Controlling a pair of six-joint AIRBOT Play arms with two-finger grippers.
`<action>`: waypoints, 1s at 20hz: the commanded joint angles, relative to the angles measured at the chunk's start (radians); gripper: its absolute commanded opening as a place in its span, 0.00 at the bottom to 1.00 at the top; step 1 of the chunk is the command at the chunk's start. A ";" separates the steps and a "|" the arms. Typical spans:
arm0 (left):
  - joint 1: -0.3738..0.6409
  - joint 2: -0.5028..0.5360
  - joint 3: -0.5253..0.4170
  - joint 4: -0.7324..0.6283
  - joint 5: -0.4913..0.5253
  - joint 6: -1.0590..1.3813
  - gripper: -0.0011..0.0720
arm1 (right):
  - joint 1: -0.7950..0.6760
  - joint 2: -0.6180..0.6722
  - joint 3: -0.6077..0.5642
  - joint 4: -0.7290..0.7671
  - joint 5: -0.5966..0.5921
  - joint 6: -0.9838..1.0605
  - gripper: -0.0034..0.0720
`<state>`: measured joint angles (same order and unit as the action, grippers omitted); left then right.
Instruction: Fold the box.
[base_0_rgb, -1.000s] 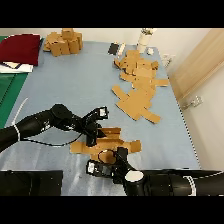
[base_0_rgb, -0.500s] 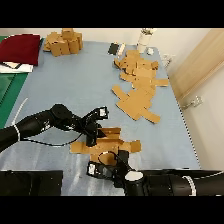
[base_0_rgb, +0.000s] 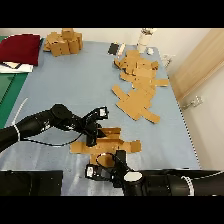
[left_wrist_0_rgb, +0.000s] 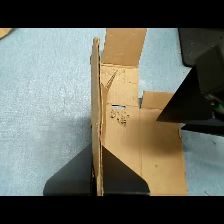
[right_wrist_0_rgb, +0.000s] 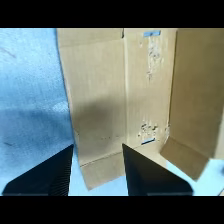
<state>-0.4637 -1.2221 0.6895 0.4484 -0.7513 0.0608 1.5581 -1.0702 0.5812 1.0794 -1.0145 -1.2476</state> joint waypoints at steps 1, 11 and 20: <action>0.000 0.000 0.001 0.000 0.000 0.000 0.03 | 0.000 -0.022 0.000 -0.013 0.014 0.000 0.66; 0.000 0.000 0.001 0.000 0.000 0.000 0.03 | 0.000 -0.034 0.003 -0.142 -0.005 0.277 0.62; 0.000 0.000 0.001 0.000 0.000 0.000 0.03 | 0.000 -0.016 0.004 -0.146 -0.015 0.303 0.64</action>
